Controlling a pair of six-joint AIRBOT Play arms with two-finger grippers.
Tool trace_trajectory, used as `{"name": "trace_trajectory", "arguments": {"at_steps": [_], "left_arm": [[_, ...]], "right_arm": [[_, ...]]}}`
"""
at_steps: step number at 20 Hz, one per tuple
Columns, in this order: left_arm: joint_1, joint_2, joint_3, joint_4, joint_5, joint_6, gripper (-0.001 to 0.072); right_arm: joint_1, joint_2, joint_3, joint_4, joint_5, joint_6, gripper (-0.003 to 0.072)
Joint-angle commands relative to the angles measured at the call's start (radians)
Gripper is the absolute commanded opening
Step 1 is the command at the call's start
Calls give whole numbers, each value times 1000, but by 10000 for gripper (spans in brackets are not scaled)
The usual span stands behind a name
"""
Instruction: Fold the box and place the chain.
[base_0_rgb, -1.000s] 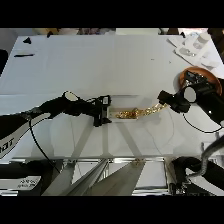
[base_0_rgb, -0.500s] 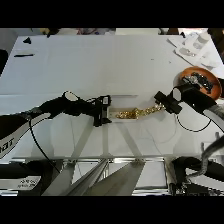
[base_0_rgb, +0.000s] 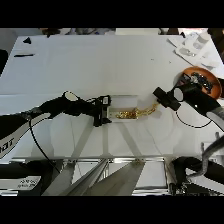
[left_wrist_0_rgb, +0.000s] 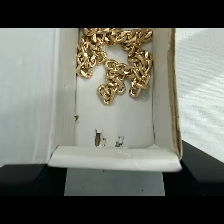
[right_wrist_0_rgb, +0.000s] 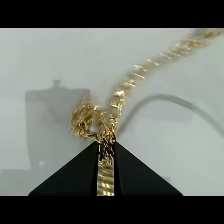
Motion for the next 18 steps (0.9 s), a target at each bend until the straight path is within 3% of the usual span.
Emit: {"name": "trace_trajectory", "arguments": {"at_steps": [1, 5, 10, 14, 18], "left_arm": [[0, 1, 0, 0, 0, 0, 291], [0, 1, 0, 0, 0, 0, 291], [0, 1, 0, 0, 0, 0, 291], [0, 1, 0, 0, 0, 0, 291], [0, 1, 0, 0, 0, 0, 291]], "right_arm": [[43, 112, 2, -36, 25, -152, 8], [169, 220, 2, -41, 93, -379, 8], [341, 301, 2, -38, 128, -452, 9], [447, 303, 2, -33, 71, -452, 9], [518, 301, 2, 8, -92, -451, 8]]}}
